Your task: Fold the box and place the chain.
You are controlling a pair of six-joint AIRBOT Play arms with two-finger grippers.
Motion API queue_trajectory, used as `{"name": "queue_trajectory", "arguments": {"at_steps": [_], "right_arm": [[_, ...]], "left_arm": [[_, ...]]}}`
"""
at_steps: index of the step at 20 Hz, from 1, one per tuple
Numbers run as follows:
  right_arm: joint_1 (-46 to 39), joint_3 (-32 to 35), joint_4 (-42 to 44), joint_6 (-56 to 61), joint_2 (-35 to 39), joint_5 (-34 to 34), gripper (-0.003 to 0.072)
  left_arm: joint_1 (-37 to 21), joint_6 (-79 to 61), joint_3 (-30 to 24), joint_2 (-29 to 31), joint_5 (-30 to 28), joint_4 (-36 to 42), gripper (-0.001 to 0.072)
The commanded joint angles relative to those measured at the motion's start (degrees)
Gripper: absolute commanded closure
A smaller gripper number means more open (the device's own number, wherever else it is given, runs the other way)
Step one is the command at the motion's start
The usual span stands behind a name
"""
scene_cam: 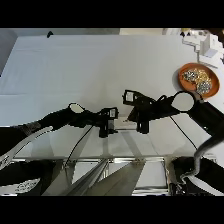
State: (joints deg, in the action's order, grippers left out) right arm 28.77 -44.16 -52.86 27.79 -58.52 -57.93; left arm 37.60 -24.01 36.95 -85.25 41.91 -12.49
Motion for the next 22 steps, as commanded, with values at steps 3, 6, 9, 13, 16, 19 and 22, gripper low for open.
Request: {"name": "queue_trajectory", "arguments": {"at_steps": [3,6,9,13,16,19,22], "right_arm": [[-2.12,5.31,14.19,-2.58,-0.74,4.55,0.0665],[-2.12,8.44,14.56,-2.6,-3.23,6.62,0.0665],[-2.1,8.85,14.53,-2.64,-5.09,6.67,0.0665],[-2.1,9.11,14.23,-2.95,-5.11,6.29,0.0667],[-2.1,10.25,14.29,-4.31,-5.11,6.27,0.0667],[-2.1,11.74,13.99,-4.52,-5.11,6.38,0.0667],[-2.1,12.96,13.14,-5.38,-5.11,6.84,0.0667]], "left_arm": [[0.0,0.02,0.02,0.04,-0.09,0.02,0.0571],[0.0,0.02,0.02,0.04,-0.07,0.02,0.0571],[0.0,0.02,0.04,0.04,-0.09,0.02,0.0571],[0.0,0.04,0.02,0.04,-0.09,0.02,0.0571],[0.0,0.02,0.02,0.04,-0.09,0.02,0.0571],[0.0,0.02,0.02,0.04,-0.09,0.02,0.0571],[0.0,0.02,0.04,0.04,-0.09,0.02,0.0571]]}}
